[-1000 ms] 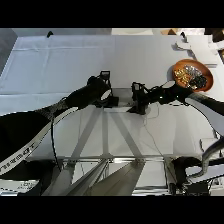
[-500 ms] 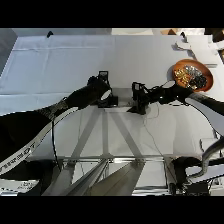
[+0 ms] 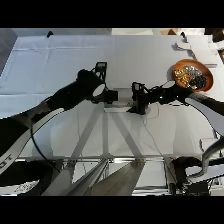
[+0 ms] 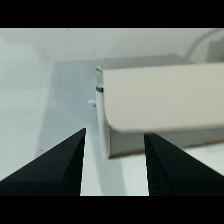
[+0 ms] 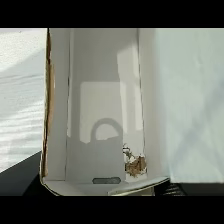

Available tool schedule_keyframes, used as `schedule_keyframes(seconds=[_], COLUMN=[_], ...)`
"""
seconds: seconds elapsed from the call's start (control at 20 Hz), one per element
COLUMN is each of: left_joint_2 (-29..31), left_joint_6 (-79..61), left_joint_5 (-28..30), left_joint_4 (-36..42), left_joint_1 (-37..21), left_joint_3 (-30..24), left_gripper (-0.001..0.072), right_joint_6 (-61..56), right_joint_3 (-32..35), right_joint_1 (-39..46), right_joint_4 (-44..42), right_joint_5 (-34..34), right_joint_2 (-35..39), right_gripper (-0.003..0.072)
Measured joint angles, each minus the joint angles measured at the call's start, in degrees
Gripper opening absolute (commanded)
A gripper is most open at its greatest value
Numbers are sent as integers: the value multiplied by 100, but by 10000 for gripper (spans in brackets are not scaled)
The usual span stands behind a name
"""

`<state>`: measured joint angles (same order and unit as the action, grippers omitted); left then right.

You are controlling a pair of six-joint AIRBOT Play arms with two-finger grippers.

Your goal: Fold the box and place the chain.

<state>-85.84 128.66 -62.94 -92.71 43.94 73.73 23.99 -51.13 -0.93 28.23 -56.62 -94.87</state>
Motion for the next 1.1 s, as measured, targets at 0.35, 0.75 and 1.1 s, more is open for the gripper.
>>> schedule_keyframes(seconds=[0.35,0.75,1.1], left_joint_2=[706,280,-546], left_joint_6=[-4387,-8400,-11715], left_joint_5=[-651,-678,-452], left_joint_4=[1519,3368,4710], left_joint_1=[-927,-2710,-3244], left_joint_3=[-131,-446,-476], left_gripper=[396,662,692], right_joint_6=[2,2,2], right_joint_3=[0,0,0], right_joint_1=[0,0,0], right_joint_4=[2,2,2], right_joint_5=[2,2,4], right_joint_2=[0,0,0], right_gripper=[530,530,530])
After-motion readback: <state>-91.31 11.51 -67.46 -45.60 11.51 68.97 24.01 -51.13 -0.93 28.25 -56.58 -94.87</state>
